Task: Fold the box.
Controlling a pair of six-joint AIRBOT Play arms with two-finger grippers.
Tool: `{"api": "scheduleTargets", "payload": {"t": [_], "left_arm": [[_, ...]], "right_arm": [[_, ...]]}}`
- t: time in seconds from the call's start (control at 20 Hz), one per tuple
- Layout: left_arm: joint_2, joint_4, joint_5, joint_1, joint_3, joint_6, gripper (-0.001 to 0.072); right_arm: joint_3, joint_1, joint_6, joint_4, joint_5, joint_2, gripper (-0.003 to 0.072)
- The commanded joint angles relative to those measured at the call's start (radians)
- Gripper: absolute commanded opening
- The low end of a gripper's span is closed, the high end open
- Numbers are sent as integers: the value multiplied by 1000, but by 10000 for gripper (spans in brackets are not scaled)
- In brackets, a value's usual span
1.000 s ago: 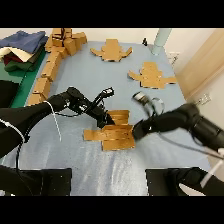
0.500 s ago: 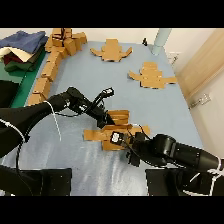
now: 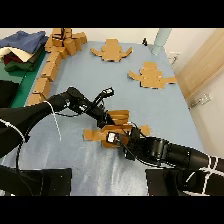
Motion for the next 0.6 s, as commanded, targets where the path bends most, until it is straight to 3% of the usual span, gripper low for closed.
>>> {"api": "scheduleTargets", "payload": {"t": [0.0,0.35,0.4,0.55], "left_arm": [[0,0,0,0,0,0,13],[0,0,0,-1,0,0,13],[0,0,0,0,0,0,13],[0,0,0,-1,0,0,13]], "right_arm": [[23,1,166,-90,2,20,501],[23,1,164,-29,5,21,508],[23,1,164,-51,1,23,720],[23,-37,45,-63,-9,52,720]]}}
